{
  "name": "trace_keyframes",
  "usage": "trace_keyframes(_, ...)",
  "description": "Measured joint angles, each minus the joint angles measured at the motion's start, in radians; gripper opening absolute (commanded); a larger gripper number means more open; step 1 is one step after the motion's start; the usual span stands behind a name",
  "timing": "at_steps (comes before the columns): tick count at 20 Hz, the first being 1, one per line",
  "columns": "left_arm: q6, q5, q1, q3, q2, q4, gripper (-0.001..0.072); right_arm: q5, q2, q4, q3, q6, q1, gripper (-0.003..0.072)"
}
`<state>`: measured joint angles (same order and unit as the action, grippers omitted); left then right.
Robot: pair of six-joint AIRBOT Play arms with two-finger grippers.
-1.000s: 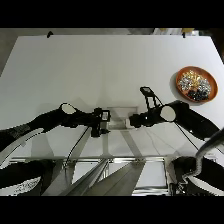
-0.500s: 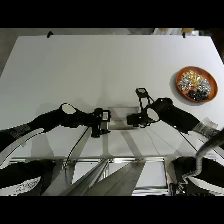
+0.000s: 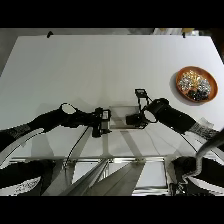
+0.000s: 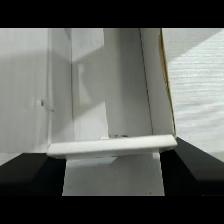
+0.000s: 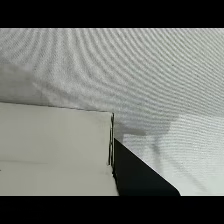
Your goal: Fold the box and place the chain.
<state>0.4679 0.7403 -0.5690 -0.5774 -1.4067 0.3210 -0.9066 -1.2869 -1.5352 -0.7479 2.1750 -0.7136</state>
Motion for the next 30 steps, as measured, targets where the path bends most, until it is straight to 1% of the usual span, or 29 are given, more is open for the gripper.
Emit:
trace_keyframes(1,0.0,0.0,0.0,0.0,0.0,0.001,0.0326,0.0,0.0,0.0,0.0,-0.002,-0.003,0.0027)
trace_keyframes(2,0.0,0.0,0.0,0.0,0.0,0.003,0.0326,0.001,0.0,0.0,0.0,-0.004,-0.007,0.0096)
trace_keyframes(3,0.005,-0.005,0.0,0.0,0.0,0.01,0.0326,0.004,0.0,-0.002,0.0,-0.014,-0.009,0.0209)
trace_keyframes(4,0.006,-0.006,0.0,0.0,0.0,0.019,0.0326,0.005,-0.001,-0.001,0.002,-0.014,-0.011,0.0282)
trace_keyframes(5,0.006,-0.006,0.0,0.0,0.0,0.018,0.0326,-0.002,-0.001,-0.002,0.002,-0.015,-0.012,0.0304)
trace_keyframes(15,0.003,-0.004,0.0,0.0,0.0,0.009,0.0326,0.021,0.0,0.001,0.001,-0.01,-0.016,0.0295)
trace_keyframes(16,0.003,-0.004,0.0,0.0,0.0,0.008,0.0326,0.024,0.0,0.001,0.001,-0.01,-0.019,0.0284)
trace_keyframes(18,0.003,-0.003,0.0,0.0,0.0,0.008,0.0326,0.031,0.0,0.002,0.001,-0.01,-0.027,0.0156)
trace_keyframes(26,0.003,-0.003,0.0,0.0,0.0,0.008,0.0326,0.023,-0.001,0.002,0.002,-0.001,-0.039,0.0153)
trace_keyframes(27,0.003,-0.003,0.0,0.0,0.0,0.008,0.0326,0.021,-0.001,0.002,0.002,0.002,-0.039,0.0096)
trace_keyframes(28,0.003,-0.003,0.0,0.0,0.0,0.008,0.0326,0.017,-0.001,0.0,0.002,0.011,-0.039,0.0061)
trace_keyframes(29,-0.001,-0.001,0.0,0.0,0.0,0.004,0.0326,0.015,-0.001,0.0,0.002,0.026,-0.039,0.0041)
trace_keyframes(30,-0.001,0.0,0.0,0.0,0.0,0.003,0.0326,0.014,-0.001,0.0,0.002,0.034,-0.039,0.0039)
